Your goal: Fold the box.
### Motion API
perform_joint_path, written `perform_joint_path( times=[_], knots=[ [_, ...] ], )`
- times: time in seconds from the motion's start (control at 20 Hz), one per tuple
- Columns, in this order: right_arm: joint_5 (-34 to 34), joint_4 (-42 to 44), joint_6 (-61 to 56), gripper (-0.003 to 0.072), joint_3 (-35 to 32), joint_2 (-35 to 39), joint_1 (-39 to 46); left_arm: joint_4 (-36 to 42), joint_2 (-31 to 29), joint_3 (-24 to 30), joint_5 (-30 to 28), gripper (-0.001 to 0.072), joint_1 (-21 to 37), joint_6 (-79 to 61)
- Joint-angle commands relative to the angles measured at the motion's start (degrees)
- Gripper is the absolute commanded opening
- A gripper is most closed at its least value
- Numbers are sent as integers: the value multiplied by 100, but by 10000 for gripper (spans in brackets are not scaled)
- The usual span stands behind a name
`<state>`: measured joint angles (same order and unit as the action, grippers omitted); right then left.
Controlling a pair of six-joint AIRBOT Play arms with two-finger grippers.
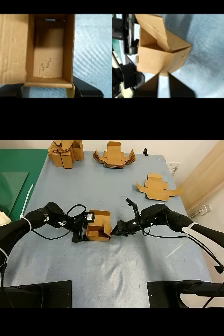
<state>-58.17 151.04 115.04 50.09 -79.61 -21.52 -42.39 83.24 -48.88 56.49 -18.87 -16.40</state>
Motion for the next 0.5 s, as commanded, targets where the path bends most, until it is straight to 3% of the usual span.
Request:
perform_joint_path(
  times=[0.0,0.2,0.3,0.45],
  knots=[
    [411,22,-114,305,9,4,-142,4,2,-2,11,179,-7,-2],
    [1121,-254,-470,314,9,4,-483,2,2,-2,9,179,-4,-2],
    [1285,-391,-804,353,13,4,-634,4,2,-2,9,179,-4,-2],
    [1464,-1303,-1735,353,339,-20,-949,4,2,-2,4,179,-4,-2]
  ],
)
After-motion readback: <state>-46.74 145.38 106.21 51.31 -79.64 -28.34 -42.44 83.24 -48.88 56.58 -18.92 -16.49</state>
